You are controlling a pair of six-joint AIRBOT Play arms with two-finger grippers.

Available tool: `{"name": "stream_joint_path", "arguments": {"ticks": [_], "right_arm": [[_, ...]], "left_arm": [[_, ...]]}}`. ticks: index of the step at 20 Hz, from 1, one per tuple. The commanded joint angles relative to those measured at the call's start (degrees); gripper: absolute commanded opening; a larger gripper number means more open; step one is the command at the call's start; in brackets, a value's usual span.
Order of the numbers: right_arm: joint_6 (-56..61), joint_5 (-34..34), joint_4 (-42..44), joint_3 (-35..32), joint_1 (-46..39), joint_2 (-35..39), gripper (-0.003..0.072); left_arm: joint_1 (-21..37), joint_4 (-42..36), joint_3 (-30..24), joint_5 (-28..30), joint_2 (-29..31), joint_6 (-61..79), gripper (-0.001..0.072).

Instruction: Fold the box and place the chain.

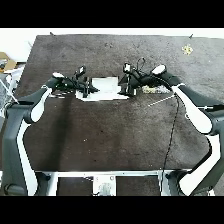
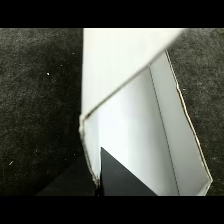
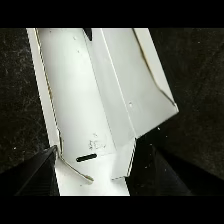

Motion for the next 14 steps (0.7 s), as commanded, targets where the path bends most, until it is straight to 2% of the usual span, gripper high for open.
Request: {"name": "stream_joint_path", "arguments": {"ticks": [1, 6, 14], "right_arm": [[0.04, 4.74, 0.13, 2.84, -0.26, -2.49, 0.0674], [-2.08, 8.90, 3.32, 6.78, -0.26, -6.86, 0.0672], [-2.93, 13.44, 3.54, 12.24, 0.63, -13.81, 0.0670]], "left_arm": [[-0.02, 0.00, 0.00, -0.02, -0.04, 0.02, 0.0012], [-0.02, 0.00, -0.02, -0.02, -0.04, 0.02, 0.0012], [-0.02, 0.00, -0.02, -0.02, -0.02, 0.02, 0.0012]]}}
